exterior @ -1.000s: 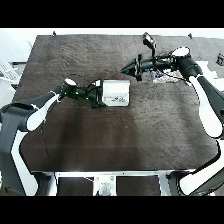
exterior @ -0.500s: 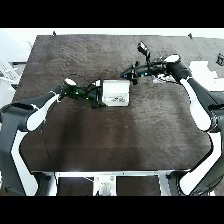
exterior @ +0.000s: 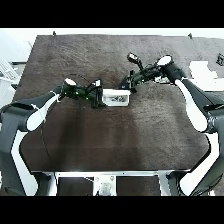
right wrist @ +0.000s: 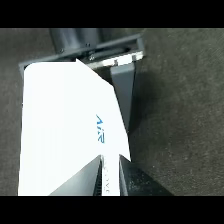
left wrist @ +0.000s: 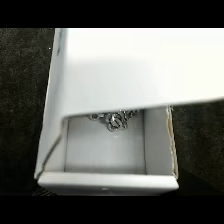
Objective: Fold the box and place the chain.
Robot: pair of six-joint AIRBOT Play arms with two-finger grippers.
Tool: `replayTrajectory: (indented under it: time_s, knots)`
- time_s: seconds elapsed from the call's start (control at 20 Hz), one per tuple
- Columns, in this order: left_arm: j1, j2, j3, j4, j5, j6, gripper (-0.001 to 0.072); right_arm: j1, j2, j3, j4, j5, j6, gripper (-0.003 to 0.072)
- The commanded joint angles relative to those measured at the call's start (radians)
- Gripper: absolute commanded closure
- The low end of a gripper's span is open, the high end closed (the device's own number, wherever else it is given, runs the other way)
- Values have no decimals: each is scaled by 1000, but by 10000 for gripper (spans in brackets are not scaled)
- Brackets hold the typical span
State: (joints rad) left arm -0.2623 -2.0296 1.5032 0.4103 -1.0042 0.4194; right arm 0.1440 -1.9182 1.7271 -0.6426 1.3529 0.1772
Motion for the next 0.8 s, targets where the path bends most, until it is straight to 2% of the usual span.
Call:
replayTrajectory:
  time_s: [0.0,0.35,0.6,0.75]
  knots:
    - [1,0,0,0,0,0,470,6,19,0,-23,14,6,553]
    - [1,0,0,0,0,0,470,9,61,0,-20,43,29,550]
    - [1,0,0,0,1,0,470,14,61,-44,-21,35,29,446]
    - [1,0,0,0,0,0,470,14,61,-66,-21,35,29,413]
